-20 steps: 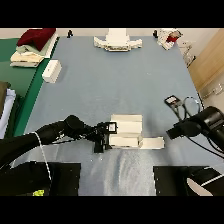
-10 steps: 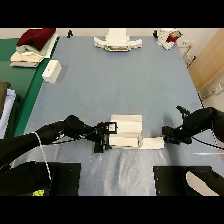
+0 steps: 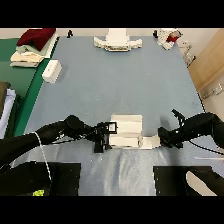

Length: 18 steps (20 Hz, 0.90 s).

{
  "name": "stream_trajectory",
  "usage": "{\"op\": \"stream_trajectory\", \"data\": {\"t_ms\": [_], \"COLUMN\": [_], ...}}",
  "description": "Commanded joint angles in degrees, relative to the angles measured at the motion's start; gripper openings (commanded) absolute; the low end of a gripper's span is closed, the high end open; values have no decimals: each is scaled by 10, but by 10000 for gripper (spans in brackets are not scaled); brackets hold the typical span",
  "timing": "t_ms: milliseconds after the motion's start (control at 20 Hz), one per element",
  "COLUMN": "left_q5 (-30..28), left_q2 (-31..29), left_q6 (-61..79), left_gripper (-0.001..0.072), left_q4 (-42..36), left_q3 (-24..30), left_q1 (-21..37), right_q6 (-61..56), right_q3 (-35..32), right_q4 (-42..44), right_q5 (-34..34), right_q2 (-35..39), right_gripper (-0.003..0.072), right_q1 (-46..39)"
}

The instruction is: Fold the box.

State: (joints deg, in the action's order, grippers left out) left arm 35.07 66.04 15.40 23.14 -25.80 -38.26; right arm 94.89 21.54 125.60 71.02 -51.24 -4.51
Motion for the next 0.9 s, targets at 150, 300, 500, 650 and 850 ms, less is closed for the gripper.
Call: {"op": "stream_trajectory", "data": {"t_ms": [150,300,500,650,850], "left_q5": [0,0,0,0,0], "left_q2": [0,0,0,0,0], "left_q6": [0,0,0,0,0], "left_gripper": [476,477,477,477,477], "left_q4": [0,0,0,0,0], "left_q3": [0,0,0,0,0], "left_q1": [0,0,0,0,0], "right_q6": [30,42,68,76,94], "right_q3": [-2,-2,-1,1,1], "right_q4": [71,93,125,141,158], "right_q5": [15,15,21,24,27], "right_q2": [10,10,10,10,10], "right_gripper": [3,4,63,309,309], "right_q1": [0,0,0,0,0]}}
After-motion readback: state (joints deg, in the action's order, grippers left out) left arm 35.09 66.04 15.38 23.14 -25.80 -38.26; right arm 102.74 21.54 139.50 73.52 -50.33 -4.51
